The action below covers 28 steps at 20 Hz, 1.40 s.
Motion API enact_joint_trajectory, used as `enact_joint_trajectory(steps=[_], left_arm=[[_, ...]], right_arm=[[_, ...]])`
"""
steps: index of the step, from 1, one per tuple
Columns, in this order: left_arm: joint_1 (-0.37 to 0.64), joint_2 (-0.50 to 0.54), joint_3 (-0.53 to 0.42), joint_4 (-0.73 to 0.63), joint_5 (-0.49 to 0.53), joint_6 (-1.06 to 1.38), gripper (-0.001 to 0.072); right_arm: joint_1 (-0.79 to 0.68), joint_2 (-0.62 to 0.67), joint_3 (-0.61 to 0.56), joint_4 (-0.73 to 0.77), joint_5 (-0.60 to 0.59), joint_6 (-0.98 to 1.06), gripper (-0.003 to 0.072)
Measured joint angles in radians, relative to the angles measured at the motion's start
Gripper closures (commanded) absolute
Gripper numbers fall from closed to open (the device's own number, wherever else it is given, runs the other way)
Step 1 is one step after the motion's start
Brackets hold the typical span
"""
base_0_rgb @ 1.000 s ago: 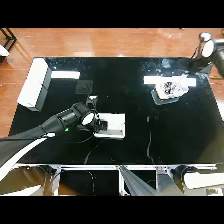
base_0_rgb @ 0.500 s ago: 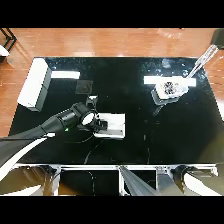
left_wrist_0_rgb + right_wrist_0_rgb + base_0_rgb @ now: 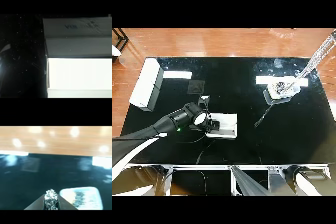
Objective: Fold the box and place the chain.
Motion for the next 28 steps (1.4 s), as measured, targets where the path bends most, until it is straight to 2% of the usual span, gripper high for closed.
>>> enact_joint_trajectory(steps=[6, 13, 20, 28], left_arm=[[0.000, 0.000, 0.000, 0.001, 0.000, 0.000, 0.0683], [0.000, 0.000, 0.000, 0.003, 0.000, 0.000, 0.0683], [0.000, 0.000, 0.000, 0.003, -0.001, 0.000, 0.0683], [0.000, 0.000, 0.000, 0.003, -0.001, 0.000, 0.0683]], right_arm=[[0.146, 0.037, -0.036, 0.140, 0.124, -0.035, 0.0663], [0.385, 0.043, -0.172, 0.197, 0.154, -0.030, 0.0662], [0.519, 0.036, -0.333, 0.264, 0.054, -0.016, 0.0662], [0.608, -0.005, -0.386, 0.328, -0.053, -0.016, 0.0662]])
